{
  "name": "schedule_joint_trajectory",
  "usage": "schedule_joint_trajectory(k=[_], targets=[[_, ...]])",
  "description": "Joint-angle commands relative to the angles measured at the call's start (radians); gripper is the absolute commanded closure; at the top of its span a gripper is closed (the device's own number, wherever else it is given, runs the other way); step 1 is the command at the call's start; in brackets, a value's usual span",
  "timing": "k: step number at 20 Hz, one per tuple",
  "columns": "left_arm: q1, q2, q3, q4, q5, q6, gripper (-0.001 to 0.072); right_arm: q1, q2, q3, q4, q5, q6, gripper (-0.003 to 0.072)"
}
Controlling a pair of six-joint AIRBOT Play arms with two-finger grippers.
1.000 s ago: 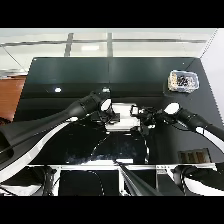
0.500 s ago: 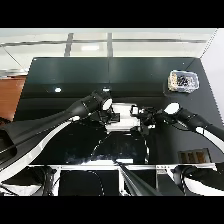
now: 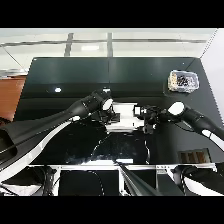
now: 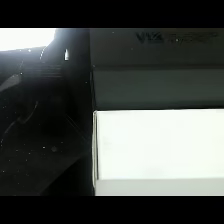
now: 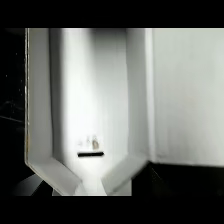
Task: Fold the box and place the chain.
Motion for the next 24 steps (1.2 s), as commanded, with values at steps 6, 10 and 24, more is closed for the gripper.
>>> schedule_joint_trajectory(k=[6,10,24], targets=[[0.0,0.0,0.001,0.0,-0.006,-0.002,0.068,-0.01,0.046,0.0,0.025,0.064,0.021,0.0487],[0.002,0.0,0.001,0.0,-0.001,-0.002,0.0681,0.014,0.029,0.0,0.154,0.034,0.032,0.0493],[0.013,-0.001,0.001,-0.001,-0.003,-0.002,0.068,0.042,0.032,0.009,0.076,-0.026,0.303,0.0568]])
